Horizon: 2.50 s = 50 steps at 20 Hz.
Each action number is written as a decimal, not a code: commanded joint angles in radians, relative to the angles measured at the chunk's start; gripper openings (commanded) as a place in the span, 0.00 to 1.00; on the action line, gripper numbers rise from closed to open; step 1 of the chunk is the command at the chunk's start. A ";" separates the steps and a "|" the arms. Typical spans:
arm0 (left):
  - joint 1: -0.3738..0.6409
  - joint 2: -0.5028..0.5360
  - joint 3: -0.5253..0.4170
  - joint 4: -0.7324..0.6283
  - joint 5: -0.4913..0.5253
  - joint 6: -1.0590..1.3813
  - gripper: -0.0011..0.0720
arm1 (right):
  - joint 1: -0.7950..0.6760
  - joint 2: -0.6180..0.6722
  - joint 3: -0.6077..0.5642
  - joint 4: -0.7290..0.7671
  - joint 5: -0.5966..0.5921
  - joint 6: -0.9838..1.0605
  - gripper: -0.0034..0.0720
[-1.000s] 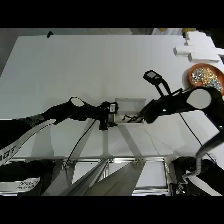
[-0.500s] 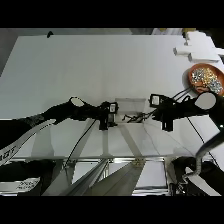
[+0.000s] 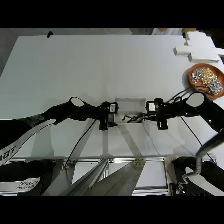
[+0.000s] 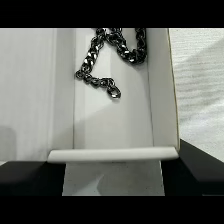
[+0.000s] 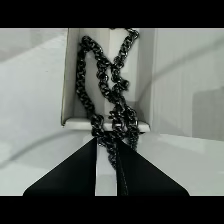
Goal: Fold the box and place the chain.
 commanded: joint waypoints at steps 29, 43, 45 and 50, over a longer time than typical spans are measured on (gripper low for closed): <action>0.000 0.000 0.000 0.000 0.000 0.000 0.11 | 0.000 0.269 -0.002 -0.091 -0.052 0.349 0.07; 0.000 0.000 0.000 0.000 0.000 0.000 0.11 | 0.000 0.362 -0.002 0.612 0.034 0.346 0.07; 0.000 0.000 0.000 0.000 0.000 0.000 0.11 | 0.000 0.362 -0.002 0.629 0.042 0.347 0.07; 0.000 0.000 0.000 0.000 0.000 0.000 0.11 | 0.035 0.333 -0.002 0.449 0.055 0.347 0.07</action>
